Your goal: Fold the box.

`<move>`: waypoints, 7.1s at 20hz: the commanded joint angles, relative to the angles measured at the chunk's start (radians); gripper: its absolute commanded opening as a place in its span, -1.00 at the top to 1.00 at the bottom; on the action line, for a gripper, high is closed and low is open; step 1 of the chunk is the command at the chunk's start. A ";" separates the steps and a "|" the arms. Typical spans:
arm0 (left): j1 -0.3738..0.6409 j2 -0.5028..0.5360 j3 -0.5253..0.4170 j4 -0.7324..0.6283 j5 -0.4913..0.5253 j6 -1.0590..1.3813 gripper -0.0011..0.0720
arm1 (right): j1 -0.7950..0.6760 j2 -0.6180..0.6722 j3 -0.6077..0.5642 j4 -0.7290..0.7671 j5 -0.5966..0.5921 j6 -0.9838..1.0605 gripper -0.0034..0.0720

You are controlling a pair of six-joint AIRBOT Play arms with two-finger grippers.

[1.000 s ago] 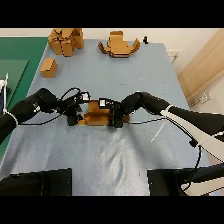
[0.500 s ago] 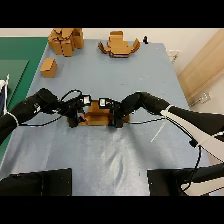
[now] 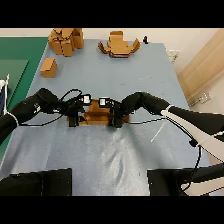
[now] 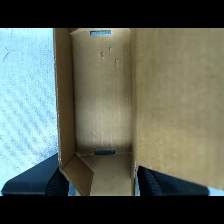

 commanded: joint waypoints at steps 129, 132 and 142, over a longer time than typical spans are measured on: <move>0.208 -0.079 -0.113 -0.346 -0.160 -0.711 0.92 | 0.001 -0.001 0.001 0.007 -0.004 0.002 -0.27; 0.208 -0.079 -0.113 -0.418 -0.195 -0.644 0.30 | 0.001 -0.001 0.001 0.007 -0.004 0.002 -0.27; 0.208 -0.079 -0.113 -0.521 -0.208 -0.568 0.30 | 0.002 -0.001 0.001 0.007 -0.004 0.001 -0.27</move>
